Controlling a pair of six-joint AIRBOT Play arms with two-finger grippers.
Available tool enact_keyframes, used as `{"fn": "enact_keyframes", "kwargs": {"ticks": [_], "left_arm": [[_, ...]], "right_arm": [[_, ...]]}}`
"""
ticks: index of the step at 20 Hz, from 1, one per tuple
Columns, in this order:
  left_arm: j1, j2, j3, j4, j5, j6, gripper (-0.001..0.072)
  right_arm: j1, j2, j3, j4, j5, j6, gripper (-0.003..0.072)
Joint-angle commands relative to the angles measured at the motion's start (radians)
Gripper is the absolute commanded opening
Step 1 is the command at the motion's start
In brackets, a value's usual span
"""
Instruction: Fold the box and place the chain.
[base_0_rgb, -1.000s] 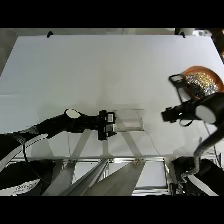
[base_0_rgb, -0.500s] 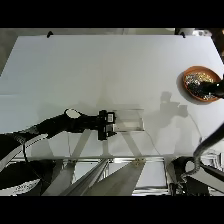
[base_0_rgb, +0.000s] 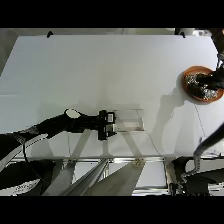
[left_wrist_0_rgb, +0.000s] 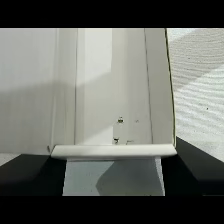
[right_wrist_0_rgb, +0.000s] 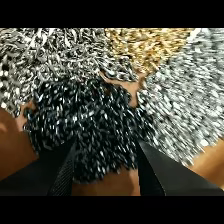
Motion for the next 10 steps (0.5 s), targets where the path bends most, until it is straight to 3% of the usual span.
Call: {"fn": "enact_keyframes", "kwargs": {"ticks": [1,4,7,8,10], "left_arm": [[0.001,0.0,0.0,0.0,0.0,0.0,0.0136],[0.001,0.0,0.0,0.0,0.0,0.0,0.0136],[0.001,0.0,0.0,0.0,0.0,0.0,0.0136],[0.001,0.0,0.0,-0.001,0.0,0.0,0.0136],[0.001,0.0,0.0,0.0,0.0,0.0,0.0136]], "right_arm": [[-0.002,-0.07,0.021,0.053,0.002,-0.003,0.0411],[-0.002,-0.097,0.021,0.113,0.019,-0.009,0.0385],[-0.002,-0.11,0.021,0.115,0.059,-0.022,0.0166],[-0.002,-0.107,0.021,0.117,0.071,-0.045,0.0006],[-0.002,-0.089,0.021,0.118,0.081,-0.056,0.0011]]}}
